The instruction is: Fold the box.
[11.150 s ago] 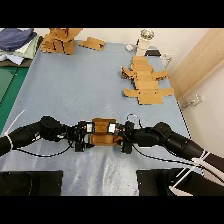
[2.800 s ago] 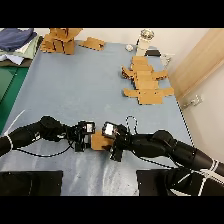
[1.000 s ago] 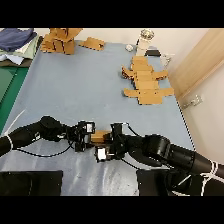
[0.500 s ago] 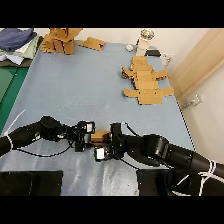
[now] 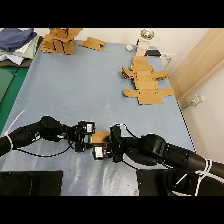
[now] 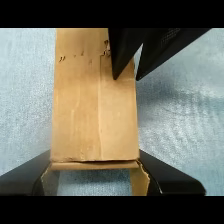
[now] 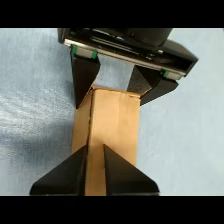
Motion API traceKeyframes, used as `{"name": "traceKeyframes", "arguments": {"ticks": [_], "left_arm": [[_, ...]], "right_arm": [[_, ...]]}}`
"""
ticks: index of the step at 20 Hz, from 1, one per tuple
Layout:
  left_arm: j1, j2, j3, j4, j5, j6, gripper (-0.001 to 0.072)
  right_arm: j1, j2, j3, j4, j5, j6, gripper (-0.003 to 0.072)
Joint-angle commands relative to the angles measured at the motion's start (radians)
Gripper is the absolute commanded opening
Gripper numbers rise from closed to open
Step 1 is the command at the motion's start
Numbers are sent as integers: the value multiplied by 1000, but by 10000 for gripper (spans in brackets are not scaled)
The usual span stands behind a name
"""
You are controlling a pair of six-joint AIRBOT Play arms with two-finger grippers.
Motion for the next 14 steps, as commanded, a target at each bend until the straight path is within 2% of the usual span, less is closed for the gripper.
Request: {"name": "traceKeyframes", "arguments": {"ticks": [1, 4, 6, 7, 9, 10, 11, 13, 14], "left_arm": [[1, 0, 0, 0, 2, -1, 479], [1, 0, 0, 0, 2, 0, 479], [1, 0, 0, 0, 2, -1, 479], [1, 0, 0, 0, 1, -1, 478], [1, 0, 0, 0, 2, -1, 479], [1, 0, 0, 0, 2, 0, 478], [1, 0, 0, 0, 2, -1, 478], [1, 0, 0, 0, 1, -1, 478], [1, 0, 0, 0, 2, 0, 479]], "right_arm": [[1, 0, 0, 38, -28, 0, 157], [1, 39, 14, 39, -31, 12, 163], [1, 119, 39, 63, -58, 129, 165], [0, 174, 49, 75, -85, 240, 165], [-15, 275, 50, 79, -148, 612, 160], [-26, 320, 40, 80, -200, 875, 108], [-27, 358, 16, 84, -231, 1059, 3], [-27, 436, -89, 157, -213, 1296, 2], [-27, 469, -169, 237, -135, 1387, 2]]}}
